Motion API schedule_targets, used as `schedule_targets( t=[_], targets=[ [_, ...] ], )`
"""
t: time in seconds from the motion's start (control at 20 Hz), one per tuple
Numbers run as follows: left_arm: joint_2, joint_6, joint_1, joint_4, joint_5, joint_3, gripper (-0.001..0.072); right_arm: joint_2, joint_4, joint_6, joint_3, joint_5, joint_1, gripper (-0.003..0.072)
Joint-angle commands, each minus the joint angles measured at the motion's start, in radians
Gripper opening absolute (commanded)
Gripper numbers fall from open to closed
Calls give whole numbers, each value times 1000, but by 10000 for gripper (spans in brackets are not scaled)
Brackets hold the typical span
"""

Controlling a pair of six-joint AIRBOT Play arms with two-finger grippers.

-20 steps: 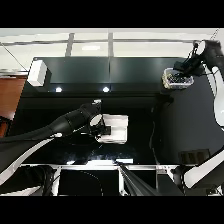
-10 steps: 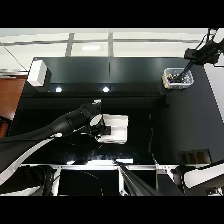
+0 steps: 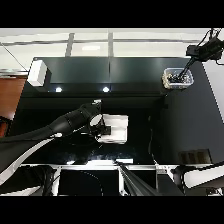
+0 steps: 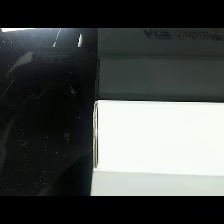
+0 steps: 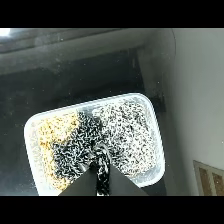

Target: Fold the box and place the chain.

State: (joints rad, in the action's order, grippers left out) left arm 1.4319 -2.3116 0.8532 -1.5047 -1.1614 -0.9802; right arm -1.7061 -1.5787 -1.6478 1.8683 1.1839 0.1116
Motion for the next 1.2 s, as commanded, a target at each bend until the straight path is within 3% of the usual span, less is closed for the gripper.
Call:
schedule_targets(
  t=[0.0, 0.45, 0.6, 0.85, 1.15],
  targets=[
    [0, 0, 0, 0, 0, 0, 31, 1, 1, 2, 1, 3, 1, 29],
    [0, 0, 0, -1, 0, 0, 31, 14, 20, 3, 1, 7, 0, 27],
    [0, 0, 0, -1, 0, 0, 31, 99, 18, 3, 5, -116, 1, 25],
    [0, 0, 0, -1, 0, 0, 31, 204, 15, 8, 190, -149, 0, 25],
    [0, 0, 0, -1, 0, 0, 31, 309, 16, 22, 197, -216, 1, 26]
  ],
)
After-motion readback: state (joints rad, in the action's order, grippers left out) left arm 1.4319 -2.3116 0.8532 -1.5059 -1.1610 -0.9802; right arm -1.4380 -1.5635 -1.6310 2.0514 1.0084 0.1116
